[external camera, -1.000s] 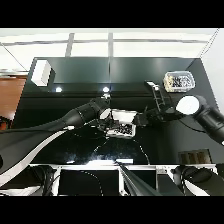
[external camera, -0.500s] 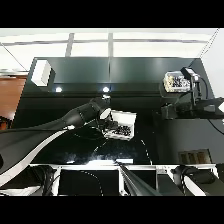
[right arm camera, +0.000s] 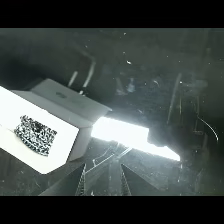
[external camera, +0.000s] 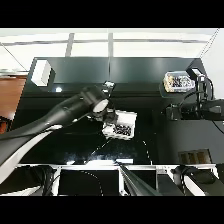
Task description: Fold the box and place the chain.
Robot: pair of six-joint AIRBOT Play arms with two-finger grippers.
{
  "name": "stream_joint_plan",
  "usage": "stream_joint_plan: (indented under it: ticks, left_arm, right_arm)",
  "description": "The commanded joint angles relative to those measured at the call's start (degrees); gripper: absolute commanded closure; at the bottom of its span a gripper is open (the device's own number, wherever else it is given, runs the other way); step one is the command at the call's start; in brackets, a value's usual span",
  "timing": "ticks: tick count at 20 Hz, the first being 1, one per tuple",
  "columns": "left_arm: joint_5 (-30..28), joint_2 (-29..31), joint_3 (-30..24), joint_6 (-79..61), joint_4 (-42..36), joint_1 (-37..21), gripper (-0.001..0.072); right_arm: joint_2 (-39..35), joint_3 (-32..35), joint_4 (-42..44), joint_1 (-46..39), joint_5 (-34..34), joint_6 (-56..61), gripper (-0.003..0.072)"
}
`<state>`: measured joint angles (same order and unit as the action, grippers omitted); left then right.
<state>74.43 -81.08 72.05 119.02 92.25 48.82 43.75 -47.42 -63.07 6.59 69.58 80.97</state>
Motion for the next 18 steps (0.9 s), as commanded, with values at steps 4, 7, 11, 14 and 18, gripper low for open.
stream_joint_plan:
  ticks: [4, 7, 11, 14, 18]
  left_arm:
    - [-3.04, 19.58, -14.58, -13.73, -3.96, -18.58, 0.0130]
    - [-10.49, 23.52, -28.22, -40.46, -35.04, -36.28, 0.0131]
    - [5.55, 18.18, -39.01, -90.05, -67.28, -48.76, 0.0131]
    - [-0.28, 14.56, -39.89, -108.50, -67.04, -46.77, -0.0004]
    - [-11.02, 11.04, -38.53, -127.73, -61.79, -39.67, -0.0004]
  right_arm:
    - [-0.02, 0.07, -1.09, -0.09, 0.02, 0.90, 0.0412]
    - [-0.02, 0.07, -1.09, -0.07, 0.00, 2.78, 0.0412]
    - [-0.02, 0.07, -1.09, -0.04, 0.02, 4.92, 0.0412]
    - [-0.02, 0.07, -1.09, -0.04, -0.22, 6.60, 0.0412]
    - [-0.02, 0.07, -1.09, -0.02, -0.17, 7.15, 0.0412]
